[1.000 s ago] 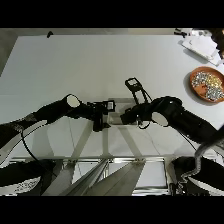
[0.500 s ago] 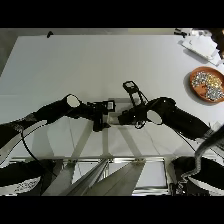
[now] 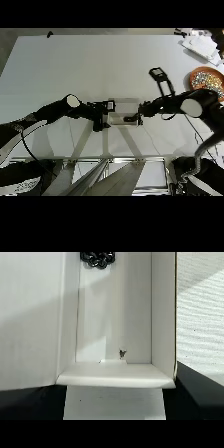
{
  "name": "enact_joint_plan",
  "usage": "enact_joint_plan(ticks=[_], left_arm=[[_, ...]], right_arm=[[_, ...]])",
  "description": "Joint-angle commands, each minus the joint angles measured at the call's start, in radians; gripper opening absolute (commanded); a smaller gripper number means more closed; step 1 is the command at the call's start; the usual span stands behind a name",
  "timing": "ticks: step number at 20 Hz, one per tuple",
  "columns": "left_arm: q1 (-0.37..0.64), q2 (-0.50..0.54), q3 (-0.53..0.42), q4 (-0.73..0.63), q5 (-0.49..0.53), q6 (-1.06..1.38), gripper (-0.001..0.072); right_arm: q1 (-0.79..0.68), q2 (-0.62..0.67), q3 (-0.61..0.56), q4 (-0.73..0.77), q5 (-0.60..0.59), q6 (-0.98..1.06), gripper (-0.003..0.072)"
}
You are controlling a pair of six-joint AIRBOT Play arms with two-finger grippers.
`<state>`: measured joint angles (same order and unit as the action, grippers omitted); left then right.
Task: Fold the box and place the chain.
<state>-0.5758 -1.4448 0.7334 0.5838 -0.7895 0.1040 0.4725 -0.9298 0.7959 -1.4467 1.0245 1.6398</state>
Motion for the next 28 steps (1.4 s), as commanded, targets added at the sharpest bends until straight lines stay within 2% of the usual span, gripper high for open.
enact_joint_plan(ticks=[1,4,5,6,7,8,11,18,20,24,28], left_arm=[[0.001,0.000,0.000,0.000,0.000,0.000,0.0453],[0.001,0.000,0.000,0.000,0.000,0.000,0.0453],[0.001,0.000,0.000,0.000,0.000,0.000,0.0453],[0.001,0.000,0.000,0.000,0.000,0.000,0.0453],[0.001,0.000,0.000,0.000,0.000,0.000,0.0453],[0.001,0.000,0.000,0.000,0.000,0.000,0.0453],[0.001,0.000,0.000,0.000,0.000,0.000,0.0453],[0.001,0.000,0.000,0.000,0.000,0.000,0.0453],[0.001,0.000,0.000,0.000,0.000,0.000,0.0453],[0.001,0.000,0.000,0.000,0.000,0.000,0.0453],[0.001,0.000,0.000,0.000,0.000,0.000,0.0453]], right_arm=[[-0.169,0.016,-0.010,0.004,0.014,-0.408,0.0343],[-0.185,-0.063,-0.022,0.122,-0.055,-0.923,0.0344],[-0.185,-0.112,-0.022,0.197,-0.047,-1.070,0.0408],[-0.185,-0.161,-0.022,0.257,-0.029,-1.199,0.0505],[-0.185,-0.212,-0.022,0.288,-0.013,-1.305,0.0560],[-0.185,-0.250,-0.022,0.292,-0.011,-1.361,0.0561],[-0.185,-0.320,-0.022,0.290,-0.024,-1.452,0.0629],[-0.185,-0.362,-0.042,0.346,-0.031,-1.616,0.0634],[-0.185,-0.362,-0.071,0.385,-0.053,-1.670,0.0701],[-0.185,-0.362,-0.102,0.425,-0.073,-1.675,0.0691],[-0.185,-0.362,-0.148,0.527,-0.154,-1.678,0.0651]])
